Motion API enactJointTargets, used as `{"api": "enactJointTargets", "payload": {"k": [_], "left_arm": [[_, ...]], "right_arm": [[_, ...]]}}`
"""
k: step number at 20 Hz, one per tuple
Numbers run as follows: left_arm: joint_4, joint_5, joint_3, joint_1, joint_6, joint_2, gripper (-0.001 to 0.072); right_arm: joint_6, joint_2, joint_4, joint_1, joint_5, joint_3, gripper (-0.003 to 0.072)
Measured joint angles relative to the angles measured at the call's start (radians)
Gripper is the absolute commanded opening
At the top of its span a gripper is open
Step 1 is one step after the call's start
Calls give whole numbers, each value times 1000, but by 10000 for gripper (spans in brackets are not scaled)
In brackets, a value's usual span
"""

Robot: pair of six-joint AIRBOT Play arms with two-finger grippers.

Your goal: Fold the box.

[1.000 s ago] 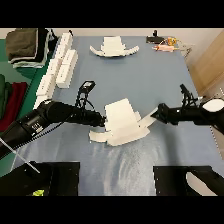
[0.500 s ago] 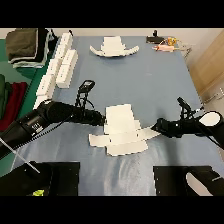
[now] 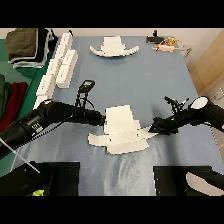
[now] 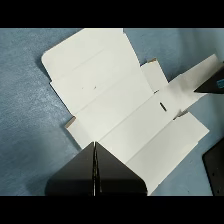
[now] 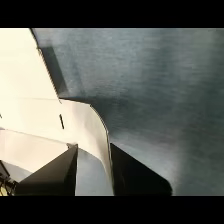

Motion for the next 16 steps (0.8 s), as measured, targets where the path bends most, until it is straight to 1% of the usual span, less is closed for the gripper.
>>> {"api": "enactJointTargets", "payload": {"k": [1,2,3,4,5,6,7,10,12,14,16], "left_arm": [[0,0,0,0,0,0,17],[0,0,0,0,-2,0,18],[0,-1,0,0,-10,0,18],[0,-2,0,0,-23,0,19],[0,-5,1,4,-37,0,125],[-1,-11,4,12,-48,0,376],[-2,-20,9,29,-57,0,409],[-1,-71,27,132,-67,0,410],[-16,-123,35,232,-42,-5,411],[-68,-185,38,338,28,-24,411],[-146,-244,40,432,126,-60,411]], "right_arm": [[-25,-26,19,0,9,6,153],[-45,-47,38,0,15,11,116],[-65,-64,52,1,20,14,6],[-85,-79,67,3,29,17,5],[-106,-88,78,6,31,19,4],[-127,-96,88,13,32,20,4],[-148,-100,97,21,31,20,4],[-210,-83,163,72,15,-15,3],[-236,-45,208,119,-44,-66,4],[-250,0,236,164,-117,-107,4],[-256,38,258,204,-181,-130,4]]}}
